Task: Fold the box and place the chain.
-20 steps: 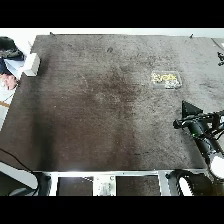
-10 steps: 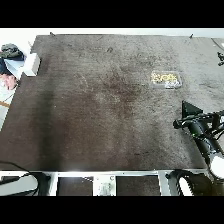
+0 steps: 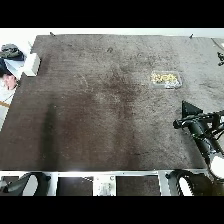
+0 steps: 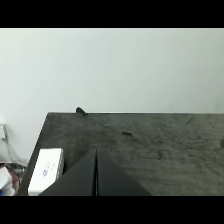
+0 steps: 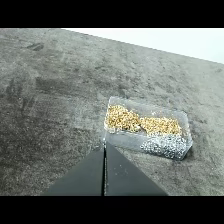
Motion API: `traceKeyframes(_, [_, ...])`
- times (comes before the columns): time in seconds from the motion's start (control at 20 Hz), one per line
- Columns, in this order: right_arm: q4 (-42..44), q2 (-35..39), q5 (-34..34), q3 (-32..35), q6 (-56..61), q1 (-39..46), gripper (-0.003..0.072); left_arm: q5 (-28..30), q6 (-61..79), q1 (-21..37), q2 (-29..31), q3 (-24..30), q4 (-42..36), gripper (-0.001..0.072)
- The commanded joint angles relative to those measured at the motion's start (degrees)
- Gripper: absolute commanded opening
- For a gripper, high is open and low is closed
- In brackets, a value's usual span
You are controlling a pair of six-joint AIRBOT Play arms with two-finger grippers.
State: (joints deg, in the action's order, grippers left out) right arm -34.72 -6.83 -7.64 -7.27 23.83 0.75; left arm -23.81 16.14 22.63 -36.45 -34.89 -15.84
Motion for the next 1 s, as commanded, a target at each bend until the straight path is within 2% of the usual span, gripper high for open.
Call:
traceKeyframes(0.0, [0.0,0.0,0.0,0.0,0.0,0.0,0.0009,0.5,14.4,0.0,12.3,15.5,-17.1,0.0004])
traceKeyframes(0.1, [0.0,0.0,0.0,0.0,0.0,0.0,0.0009,1.9,14.3,-0.1,17.6,19.6,-17.6,0.0004])
traceKeyframes(0.2, [0.0,0.0,0.1,0.0,0.0,0.0,0.0009,4.1,14.3,-0.1,19.7,20.9,-17.9,0.0004])
traceKeyframes(0.35, [0.0,0.0,0.0,0.0,0.0,0.0,0.0009,6.2,16.2,-1.7,19.7,20.9,-18.5,0.0004])
traceKeyframes(0.5, [0.0,0.0,0.1,0.0,0.0,0.0,0.0009,12.4,24.1,-11.2,19.7,20.9,-19.1,0.0004])
traceKeyframes(0.6, [0.0,0.0,0.2,0.0,0.0,0.0,0.0009,17.1,24.4,-15.3,19.7,20.9,-19.2,0.0004])
traceKeyframes(0.95, [0.0,0.0,0.2,0.0,0.0,0.0,0.0009,17.9,24.9,-16.5,19.7,20.9,-18.9,0.0005])
